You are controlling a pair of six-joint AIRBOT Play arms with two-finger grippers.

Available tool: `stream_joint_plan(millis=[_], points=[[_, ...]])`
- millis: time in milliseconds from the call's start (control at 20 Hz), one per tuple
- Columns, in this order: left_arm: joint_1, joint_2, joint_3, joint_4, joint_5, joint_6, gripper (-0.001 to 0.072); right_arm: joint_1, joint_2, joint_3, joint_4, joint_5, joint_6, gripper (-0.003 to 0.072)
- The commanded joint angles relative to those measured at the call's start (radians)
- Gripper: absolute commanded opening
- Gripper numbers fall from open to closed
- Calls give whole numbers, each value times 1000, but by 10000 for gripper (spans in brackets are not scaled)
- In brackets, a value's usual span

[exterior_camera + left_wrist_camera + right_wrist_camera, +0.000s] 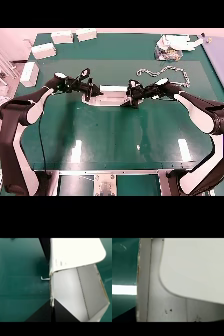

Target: Fold the box and place the chain.

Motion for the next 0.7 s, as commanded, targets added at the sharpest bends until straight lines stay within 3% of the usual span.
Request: stream_joint_plan(millis=[0, 650], points=[[0, 0, 0, 0, 1, 0, 20, 2, -1, 1, 0, 3, -1, 589], [0, 0, 0, -1, 10, 0, 20, 1, -1, 1, 0, 5, -1, 590]])
